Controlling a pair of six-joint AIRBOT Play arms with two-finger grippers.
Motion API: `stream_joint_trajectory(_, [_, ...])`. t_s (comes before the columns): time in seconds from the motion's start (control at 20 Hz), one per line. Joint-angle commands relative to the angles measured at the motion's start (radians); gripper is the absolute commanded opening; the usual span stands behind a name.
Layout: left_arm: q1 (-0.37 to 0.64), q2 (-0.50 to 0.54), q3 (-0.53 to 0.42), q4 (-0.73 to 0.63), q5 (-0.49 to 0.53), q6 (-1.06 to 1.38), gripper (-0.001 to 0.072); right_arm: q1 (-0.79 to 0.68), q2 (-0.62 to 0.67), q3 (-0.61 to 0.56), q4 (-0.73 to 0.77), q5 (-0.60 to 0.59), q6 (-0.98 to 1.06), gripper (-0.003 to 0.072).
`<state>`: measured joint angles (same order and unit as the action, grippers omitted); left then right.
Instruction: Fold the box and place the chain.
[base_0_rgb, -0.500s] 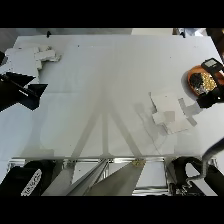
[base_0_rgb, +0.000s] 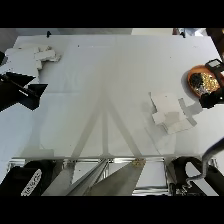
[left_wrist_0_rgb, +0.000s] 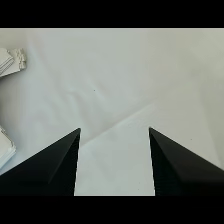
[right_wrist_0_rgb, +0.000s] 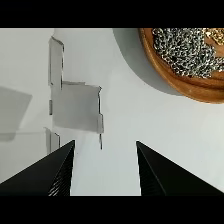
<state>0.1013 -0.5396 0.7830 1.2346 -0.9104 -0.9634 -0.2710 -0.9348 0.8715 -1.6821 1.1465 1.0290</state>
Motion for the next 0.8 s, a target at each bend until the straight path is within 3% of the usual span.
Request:
stream_joint_trajectory(0.0, [0.0,0.001,0.0,0.0,0.0,0.0,0.0459,-0.068,-0.08,0.001,0.047,0.011,-0.024,0.0433])
stream_joint_trajectory(0.3, [0.0,0.001,0.0,0.0,0.0,0.0,0.0459,-0.074,-0.232,0.001,0.037,0.039,-0.062,0.0434])
stream_joint_trajectory(0.55, [0.0,0.001,0.0,0.0,0.0,0.0,0.0459,-0.074,-0.299,0.001,0.036,-0.029,-0.062,0.0431])
stream_joint_trajectory(0.7, [0.0,0.001,0.0,0.0,0.0,0.0,0.0459,-0.074,-0.342,0.001,0.036,-0.074,-0.061,0.0372])
stream_joint_trajectory(0.75, [0.0,0.0,0.0,0.0,0.0,0.0,0.0459,-0.074,-0.358,0.001,0.036,-0.079,-0.061,0.0289])
